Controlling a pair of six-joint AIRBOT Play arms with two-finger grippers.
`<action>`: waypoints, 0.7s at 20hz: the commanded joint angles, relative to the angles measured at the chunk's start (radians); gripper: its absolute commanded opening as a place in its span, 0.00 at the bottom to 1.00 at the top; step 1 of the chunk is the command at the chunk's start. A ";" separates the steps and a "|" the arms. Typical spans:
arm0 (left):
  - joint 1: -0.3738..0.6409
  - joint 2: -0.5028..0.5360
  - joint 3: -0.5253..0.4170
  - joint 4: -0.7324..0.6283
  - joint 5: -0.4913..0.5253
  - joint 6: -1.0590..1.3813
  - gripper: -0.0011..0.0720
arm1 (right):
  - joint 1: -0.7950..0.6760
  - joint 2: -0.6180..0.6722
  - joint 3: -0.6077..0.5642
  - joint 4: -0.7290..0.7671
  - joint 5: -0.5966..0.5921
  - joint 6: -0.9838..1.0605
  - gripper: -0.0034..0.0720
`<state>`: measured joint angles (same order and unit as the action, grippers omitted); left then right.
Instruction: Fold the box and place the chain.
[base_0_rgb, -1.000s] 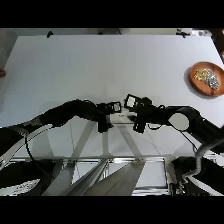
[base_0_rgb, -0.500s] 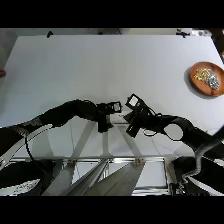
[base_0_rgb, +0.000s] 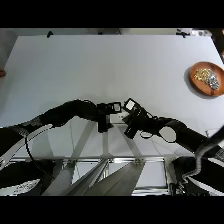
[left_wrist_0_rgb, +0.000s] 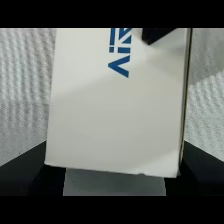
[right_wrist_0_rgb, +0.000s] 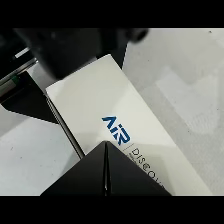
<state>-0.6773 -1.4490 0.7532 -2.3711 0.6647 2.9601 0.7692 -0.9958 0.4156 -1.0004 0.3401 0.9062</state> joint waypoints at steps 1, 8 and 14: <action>0.000 0.000 0.000 -0.002 0.000 -0.002 0.39 | 0.005 -0.004 -0.020 -0.020 0.111 0.014 0.06; 0.000 0.000 0.000 -0.002 0.000 -0.002 0.39 | 0.027 -0.004 -0.049 -0.070 0.128 0.100 0.06; 0.000 0.000 0.000 -0.002 0.000 -0.002 0.39 | 0.043 0.007 -0.056 -0.076 0.104 0.119 0.06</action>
<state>-0.6773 -1.4490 0.7532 -2.3730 0.6647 2.9585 0.8070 -0.9977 0.3626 -1.0737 0.2207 1.0115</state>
